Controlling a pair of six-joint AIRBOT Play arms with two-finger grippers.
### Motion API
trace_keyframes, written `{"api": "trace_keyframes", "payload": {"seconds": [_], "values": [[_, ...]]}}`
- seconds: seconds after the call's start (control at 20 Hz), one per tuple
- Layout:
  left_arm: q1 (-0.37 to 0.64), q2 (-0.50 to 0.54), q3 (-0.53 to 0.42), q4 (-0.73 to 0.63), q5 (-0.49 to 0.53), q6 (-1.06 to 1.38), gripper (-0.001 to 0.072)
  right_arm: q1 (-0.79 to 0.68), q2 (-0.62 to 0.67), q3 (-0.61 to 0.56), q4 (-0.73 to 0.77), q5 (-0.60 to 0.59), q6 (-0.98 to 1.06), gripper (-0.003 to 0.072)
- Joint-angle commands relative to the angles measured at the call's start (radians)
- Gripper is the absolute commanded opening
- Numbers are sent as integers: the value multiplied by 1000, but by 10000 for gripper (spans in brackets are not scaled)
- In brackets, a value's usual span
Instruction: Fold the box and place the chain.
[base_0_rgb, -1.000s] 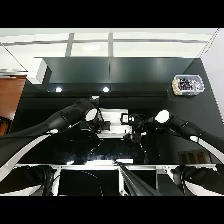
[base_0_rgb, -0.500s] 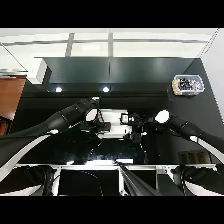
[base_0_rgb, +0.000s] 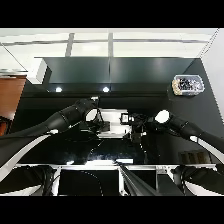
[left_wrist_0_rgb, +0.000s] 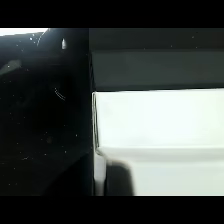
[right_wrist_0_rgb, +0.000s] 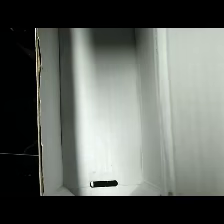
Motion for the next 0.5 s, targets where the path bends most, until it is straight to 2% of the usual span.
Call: {"api": "trace_keyframes", "payload": {"seconds": [0.0, 0.45], "values": [[1, -1, 0, 0, 8, 2, 26, 1, 0, 0, -2, 1, -3, 430], [2, -1, 0, 0, 9, 2, 26, 0, 0, 0, -19, 2, -3, 430]]}}
